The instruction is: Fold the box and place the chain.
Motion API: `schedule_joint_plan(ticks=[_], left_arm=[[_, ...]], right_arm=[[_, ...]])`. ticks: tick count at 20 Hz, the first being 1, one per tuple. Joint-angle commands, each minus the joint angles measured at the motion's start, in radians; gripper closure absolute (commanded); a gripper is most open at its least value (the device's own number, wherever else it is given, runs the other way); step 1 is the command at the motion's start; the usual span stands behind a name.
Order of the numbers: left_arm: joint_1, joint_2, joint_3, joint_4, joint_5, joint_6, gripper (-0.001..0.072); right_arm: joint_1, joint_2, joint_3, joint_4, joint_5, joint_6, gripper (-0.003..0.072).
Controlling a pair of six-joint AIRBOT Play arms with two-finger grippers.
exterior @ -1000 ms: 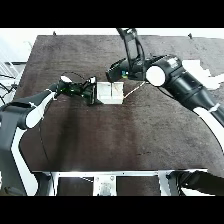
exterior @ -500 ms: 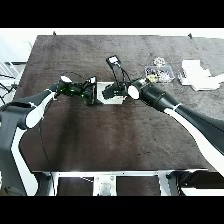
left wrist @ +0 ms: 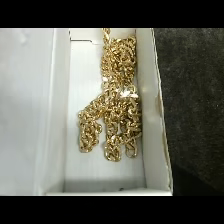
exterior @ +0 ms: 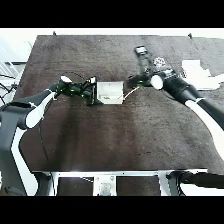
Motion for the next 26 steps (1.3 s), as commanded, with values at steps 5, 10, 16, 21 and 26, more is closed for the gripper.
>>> schedule_joint_plan(ticks=[5, 10, 16, 21, 26], left_arm=[[0.000, -0.001, 0.000, 0.000, 0.001, 0.000, 0.0245], [0.000, -0.001, 0.000, 0.000, 0.001, 0.000, 0.0245], [0.000, -0.001, 0.000, 0.000, 0.002, 0.000, 0.0245], [0.000, -0.001, 0.000, 0.000, 0.001, 0.000, 0.0246], [0.000, -0.001, 0.000, 0.000, 0.001, 0.000, 0.0246]], right_arm=[[-0.277, -0.192, 0.017, 0.263, -0.153, -0.035, 0.0151], [-0.273, -0.381, 0.159, 0.413, -0.152, -0.139, 0.0189], [-0.284, -0.442, 0.224, 0.506, -0.148, -0.234, 0.0676], [-0.247, -0.193, 0.224, 0.434, 0.035, -0.302, 0.0678], [-0.109, 0.182, 0.224, 0.268, 0.082, -0.308, 0.0679]])
